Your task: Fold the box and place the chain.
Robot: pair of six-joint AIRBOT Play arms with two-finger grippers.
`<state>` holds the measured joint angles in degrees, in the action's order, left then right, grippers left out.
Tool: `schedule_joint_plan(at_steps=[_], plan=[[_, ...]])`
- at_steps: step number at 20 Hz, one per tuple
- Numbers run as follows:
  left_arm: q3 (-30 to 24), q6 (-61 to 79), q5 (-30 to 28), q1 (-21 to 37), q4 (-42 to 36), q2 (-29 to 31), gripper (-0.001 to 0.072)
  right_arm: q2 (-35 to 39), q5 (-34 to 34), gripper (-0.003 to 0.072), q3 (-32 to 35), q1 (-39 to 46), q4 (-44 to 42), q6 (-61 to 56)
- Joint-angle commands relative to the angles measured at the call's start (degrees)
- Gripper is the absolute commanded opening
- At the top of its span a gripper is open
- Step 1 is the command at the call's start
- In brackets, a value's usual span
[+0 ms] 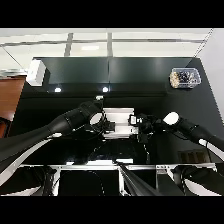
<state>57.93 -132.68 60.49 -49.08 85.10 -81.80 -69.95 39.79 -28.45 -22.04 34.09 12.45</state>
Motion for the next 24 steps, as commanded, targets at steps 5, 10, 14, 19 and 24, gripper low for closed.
schedule_joint_plan(at_steps=[5, 10, 14, 19, 24], plan=[[5.5, -2.3, 5.3, -1.1, 2.9, -4.5, 0.0393, 0.0, 0.0, 0.0048, 0.0, 0.0, 0.0, 0.0], [5.5, -2.9, 4.5, -1.2, 2.4, -4.7, 0.0392, 0.0, 0.0, 0.0048, 0.0, 0.0, 0.0, 0.0], [5.5, -2.9, 3.8, -1.2, 1.9, -5.0, 0.0392, 0.0, 0.0, 0.0048, 0.0, 0.0, 0.0, 0.0], [5.5, -2.8, 3.7, -1.2, 1.6, -5.0, 0.0068, 0.0, 0.0, 0.0048, 0.0, 0.0, 0.0, 0.0], [5.5, -2.8, 3.7, -1.2, 1.1, -5.0, 0.0050, 0.0, 0.0, 0.0048, 0.0, 0.0, 0.0, 0.0]])
